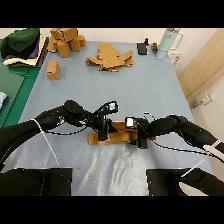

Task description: Fold the box.

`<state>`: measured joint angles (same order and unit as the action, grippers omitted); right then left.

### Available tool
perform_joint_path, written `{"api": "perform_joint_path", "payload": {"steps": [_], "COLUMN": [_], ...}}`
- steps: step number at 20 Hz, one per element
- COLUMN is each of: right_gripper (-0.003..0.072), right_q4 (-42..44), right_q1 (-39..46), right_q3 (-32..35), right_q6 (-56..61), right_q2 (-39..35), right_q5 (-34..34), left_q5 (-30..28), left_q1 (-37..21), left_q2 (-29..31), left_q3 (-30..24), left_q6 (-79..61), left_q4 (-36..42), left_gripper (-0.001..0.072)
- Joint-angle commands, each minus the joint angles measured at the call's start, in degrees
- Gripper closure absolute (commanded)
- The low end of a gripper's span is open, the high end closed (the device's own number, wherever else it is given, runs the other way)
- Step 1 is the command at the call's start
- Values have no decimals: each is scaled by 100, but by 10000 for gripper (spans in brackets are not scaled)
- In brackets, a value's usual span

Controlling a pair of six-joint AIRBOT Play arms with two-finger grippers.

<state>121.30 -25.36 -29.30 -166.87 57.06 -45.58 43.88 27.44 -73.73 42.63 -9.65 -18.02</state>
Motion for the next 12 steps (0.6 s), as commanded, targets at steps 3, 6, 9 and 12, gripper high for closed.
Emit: {"api": "perform_joint_path", "payload": {"steps": [3,6,9,12], "right_gripper": [-24,-24,-24,-23], "right_q4": [-2,-2,-7,-46], "right_q1": [0,0,0,2], "right_q3": [-2,0,0,0], "right_q6": [11,11,11,11], "right_q2": [7,9,9,118], "right_q5": [-42,-160,-203,-177], "left_q5": [15,13,13,-26], "left_q1": [0,-2,-2,-2], "left_q2": [-195,-304,-293,-293], "left_q3": [4,7,13,17], "left_q6": [4,2,2,2], "left_q4": [4,20,17,17], "left_gripper": [695,695,695,696]}}
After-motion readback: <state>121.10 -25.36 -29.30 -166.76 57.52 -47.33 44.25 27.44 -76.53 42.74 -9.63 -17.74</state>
